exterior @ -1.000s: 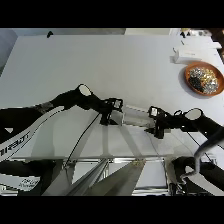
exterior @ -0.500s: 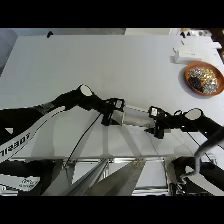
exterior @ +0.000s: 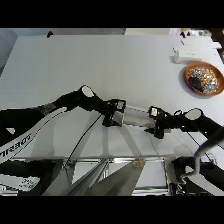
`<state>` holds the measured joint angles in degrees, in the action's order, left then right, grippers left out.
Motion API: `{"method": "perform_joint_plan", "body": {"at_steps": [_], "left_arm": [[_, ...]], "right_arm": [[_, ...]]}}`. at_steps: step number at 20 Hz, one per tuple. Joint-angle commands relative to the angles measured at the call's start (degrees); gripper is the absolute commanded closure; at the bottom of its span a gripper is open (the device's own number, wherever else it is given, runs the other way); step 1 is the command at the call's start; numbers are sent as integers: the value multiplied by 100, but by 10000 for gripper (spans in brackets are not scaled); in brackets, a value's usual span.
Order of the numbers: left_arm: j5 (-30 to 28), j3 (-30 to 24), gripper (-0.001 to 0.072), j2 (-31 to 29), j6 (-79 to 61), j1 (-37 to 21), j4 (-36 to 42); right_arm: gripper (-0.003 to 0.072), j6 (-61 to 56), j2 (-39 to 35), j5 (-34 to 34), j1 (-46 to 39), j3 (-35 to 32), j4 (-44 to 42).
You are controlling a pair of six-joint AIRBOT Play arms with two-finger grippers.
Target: Fold the box and place the chain.
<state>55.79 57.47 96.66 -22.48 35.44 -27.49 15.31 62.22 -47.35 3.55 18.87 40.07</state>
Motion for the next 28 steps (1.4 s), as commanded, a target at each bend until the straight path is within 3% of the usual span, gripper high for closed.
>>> {"method": "perform_joint_plan", "body": {"at_steps": [1, 14, 16, 19, 28], "left_arm": [[15, 4, 11, 7, 2, 35, 26], [-79, 4, 28, 175, -2, 177, 446], [-72, 2, 245, 177, 0, 177, 387], [-63, 2, 472, 177, 2, 177, 299], [-70, 0, 500, 173, -2, 179, 302]], "right_arm": [[287, -2, 0, 0, 2, 4, 0], [287, -2, 0, -2, 2, 4, 0], [287, -2, 0, -2, 2, 4, 0], [287, -2, 0, 0, 2, 7, 0], [287, -2, 0, 0, 2, 4, 0]]}}
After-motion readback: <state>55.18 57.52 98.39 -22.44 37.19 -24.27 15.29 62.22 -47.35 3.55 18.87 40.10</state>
